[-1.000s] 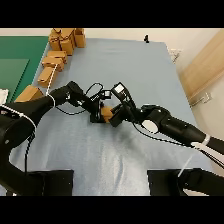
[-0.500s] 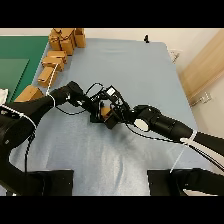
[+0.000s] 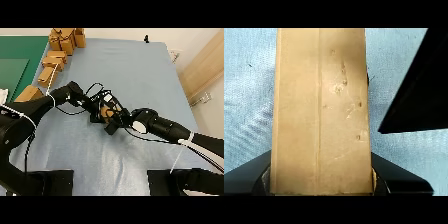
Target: Fold the box.
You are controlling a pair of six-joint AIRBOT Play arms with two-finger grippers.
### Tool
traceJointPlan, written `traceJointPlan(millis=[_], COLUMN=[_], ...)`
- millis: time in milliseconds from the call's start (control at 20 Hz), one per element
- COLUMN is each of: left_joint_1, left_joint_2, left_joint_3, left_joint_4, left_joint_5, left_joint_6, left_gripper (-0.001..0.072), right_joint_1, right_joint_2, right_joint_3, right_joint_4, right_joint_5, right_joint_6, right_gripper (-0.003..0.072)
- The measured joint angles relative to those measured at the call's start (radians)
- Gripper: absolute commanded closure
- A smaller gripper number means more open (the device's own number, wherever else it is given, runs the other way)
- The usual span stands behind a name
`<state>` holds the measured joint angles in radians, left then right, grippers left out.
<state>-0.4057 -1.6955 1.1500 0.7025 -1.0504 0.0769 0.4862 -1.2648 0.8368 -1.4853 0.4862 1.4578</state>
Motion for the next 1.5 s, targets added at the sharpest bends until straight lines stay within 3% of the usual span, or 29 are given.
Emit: traceJointPlan(millis=[500,950,1500], left_joint_1=[0.0,0.0,0.0], left_joint_2=[0.0,0.0,0.0], left_joint_3=[0.0,0.0,0.0], left_joint_4=[0.0,0.0,0.001], left_joint_5=[0.0,-0.003,-0.005], left_joint_6=[0.001,0.001,0.002], left_gripper=[0.007,0.007,0.007], right_joint_1=[0.0,-0.019,-0.026], right_joint_2=[0.066,0.004,0.003], right_joint_3=[0.0,0.001,-0.007], right_joint_4=[-0.064,-0.123,-0.121], right_joint_5=[-0.02,-0.071,0.005], right_joint_6=[0.019,0.053,0.071], right_gripper=[0.0681,0.0681,0.068])
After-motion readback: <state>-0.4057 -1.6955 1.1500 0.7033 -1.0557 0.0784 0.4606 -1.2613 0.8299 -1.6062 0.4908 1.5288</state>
